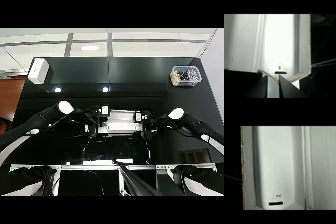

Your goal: Fold the box and place the chain.

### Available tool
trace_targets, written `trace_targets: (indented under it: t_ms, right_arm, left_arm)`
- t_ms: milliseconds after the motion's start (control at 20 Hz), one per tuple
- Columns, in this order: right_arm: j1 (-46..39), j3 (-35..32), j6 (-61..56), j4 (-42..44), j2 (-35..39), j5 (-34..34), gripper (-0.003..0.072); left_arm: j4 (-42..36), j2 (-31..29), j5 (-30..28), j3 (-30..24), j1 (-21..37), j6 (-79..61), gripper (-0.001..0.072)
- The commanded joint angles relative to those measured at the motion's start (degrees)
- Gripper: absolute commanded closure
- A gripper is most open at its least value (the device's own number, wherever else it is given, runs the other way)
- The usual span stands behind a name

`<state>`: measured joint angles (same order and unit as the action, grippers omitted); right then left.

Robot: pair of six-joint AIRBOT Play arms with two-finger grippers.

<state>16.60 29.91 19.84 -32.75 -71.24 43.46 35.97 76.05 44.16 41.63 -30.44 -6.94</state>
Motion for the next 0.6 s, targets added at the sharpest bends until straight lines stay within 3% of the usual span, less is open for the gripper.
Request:
trace_targets:
  t_ms: [0, 50, 200, 550]
  right_arm:
    - [0.1, 0.0, 0.1, 0.1, 0.0, -0.2, 0.0549]
    - [0.1, 0.0, 0.1, 0.1, 0.0, -0.2, 0.0549]
    - [0.1, 0.0, 0.1, 0.1, 0.0, -0.2, 0.0549]
    - [0.1, 0.0, 0.1, 0.1, 0.0, -0.3, 0.0549]
  left_arm:
    - [-1.9, 0.1, 1.9, 0.1, -0.5, -0.2, 0.0549]
    - [-1.9, 0.1, 1.6, 0.1, -0.3, -0.2, 0.0522]
    - [-1.7, -0.3, -0.3, 0.1, 0.4, -0.2, 0.0267]
    - [5.1, -1.4, -0.7, 0.1, 2.0, 4.0, 0.0272]
